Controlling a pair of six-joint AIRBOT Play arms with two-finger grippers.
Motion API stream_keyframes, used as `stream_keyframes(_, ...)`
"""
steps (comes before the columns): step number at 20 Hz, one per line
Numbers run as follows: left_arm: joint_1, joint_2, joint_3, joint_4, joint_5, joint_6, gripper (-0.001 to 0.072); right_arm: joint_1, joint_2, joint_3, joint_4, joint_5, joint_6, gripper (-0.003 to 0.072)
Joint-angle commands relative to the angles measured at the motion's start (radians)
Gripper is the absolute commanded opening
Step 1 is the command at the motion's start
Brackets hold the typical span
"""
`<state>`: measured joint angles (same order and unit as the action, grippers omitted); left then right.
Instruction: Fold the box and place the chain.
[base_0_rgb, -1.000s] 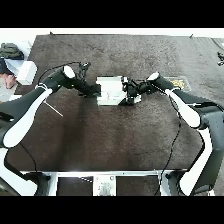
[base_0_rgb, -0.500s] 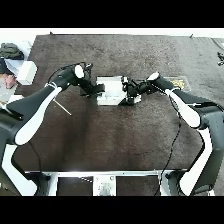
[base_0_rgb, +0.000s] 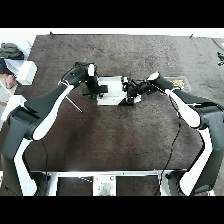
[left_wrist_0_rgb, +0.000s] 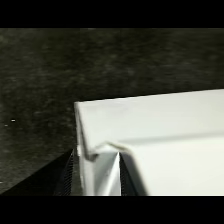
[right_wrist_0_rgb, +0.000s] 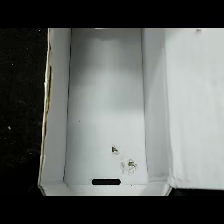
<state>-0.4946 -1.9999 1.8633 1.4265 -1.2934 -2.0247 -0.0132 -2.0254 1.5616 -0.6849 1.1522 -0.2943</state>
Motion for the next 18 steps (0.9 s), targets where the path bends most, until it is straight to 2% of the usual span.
stream_keyframes(1, -0.008, -0.017, 0.018, 0.073, -0.023, -0.044, 0.0302, 0.0, -0.001, 0.0, 0.0, 0.0, 0.0, 0.0214)
stream_keyframes(11, -0.008, -0.024, 0.018, 0.111, -0.009, -0.046, 0.028, 0.0, -0.001, 0.0, 0.0, 0.0, 0.0, 0.0214)
stream_keyframes(15, -0.022, -0.039, 0.022, 0.122, -0.01, -0.043, 0.02, 0.0, -0.001, 0.0, 0.0, 0.0, 0.0, 0.0214)
stream_keyframes(16, -0.022, -0.039, 0.026, 0.133, -0.011, -0.043, 0.0081, 0.0, -0.001, 0.0, 0.0, 0.0, 0.0, 0.0214)
stream_keyframes(17, -0.022, -0.039, 0.03, 0.138, -0.014, -0.043, 0.0039, 0.0, -0.001, 0.0, 0.0, 0.0, 0.0, 0.0214)
stream_keyframes(18, -0.022, -0.039, 0.029, 0.138, -0.014, -0.043, 0.0039, 0.0, -0.001, 0.0, 0.0, 0.0, 0.0, 0.0214)
